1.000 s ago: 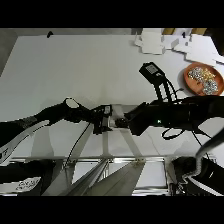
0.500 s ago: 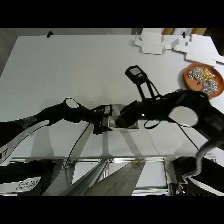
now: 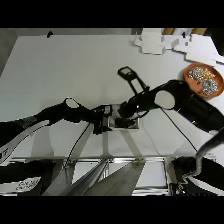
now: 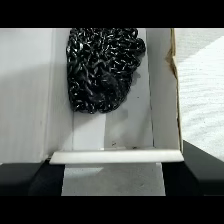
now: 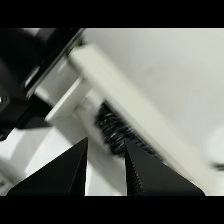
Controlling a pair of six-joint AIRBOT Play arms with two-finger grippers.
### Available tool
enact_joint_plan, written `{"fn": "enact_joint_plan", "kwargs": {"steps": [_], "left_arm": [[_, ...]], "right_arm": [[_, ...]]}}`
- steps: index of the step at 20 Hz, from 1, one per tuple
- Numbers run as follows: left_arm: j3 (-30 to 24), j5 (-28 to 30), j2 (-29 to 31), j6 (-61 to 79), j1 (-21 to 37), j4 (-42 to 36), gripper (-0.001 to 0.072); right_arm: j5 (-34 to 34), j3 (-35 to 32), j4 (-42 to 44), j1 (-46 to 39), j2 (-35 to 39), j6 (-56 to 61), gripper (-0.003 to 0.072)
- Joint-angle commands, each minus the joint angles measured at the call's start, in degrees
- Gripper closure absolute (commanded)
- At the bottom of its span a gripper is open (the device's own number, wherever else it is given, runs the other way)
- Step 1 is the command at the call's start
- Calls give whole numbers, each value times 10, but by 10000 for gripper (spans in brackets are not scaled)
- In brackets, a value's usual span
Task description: Fold the box and place the chain.
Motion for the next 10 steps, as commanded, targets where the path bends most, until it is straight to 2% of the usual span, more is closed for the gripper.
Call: {"fn": "enact_joint_plan", "kwargs": {"steps": [1,2,3,5,9,10], "left_arm": [[0,0,0,0,0,0,576],[0,0,0,0,0,0,576],[0,0,0,0,0,0,576],[0,0,0,0,0,0,576],[0,0,0,0,0,0,576],[0,0,0,0,0,0,576]], "right_arm": [[26,50,-33,-75,7,-10,474],[22,50,-48,-104,7,-9,517],[24,50,-71,-134,1,-6,528],[41,49,-103,-193,-22,-3,528],[54,27,-106,-286,-90,-3,524],[53,23,-107,-301,-107,-4,488]]}}
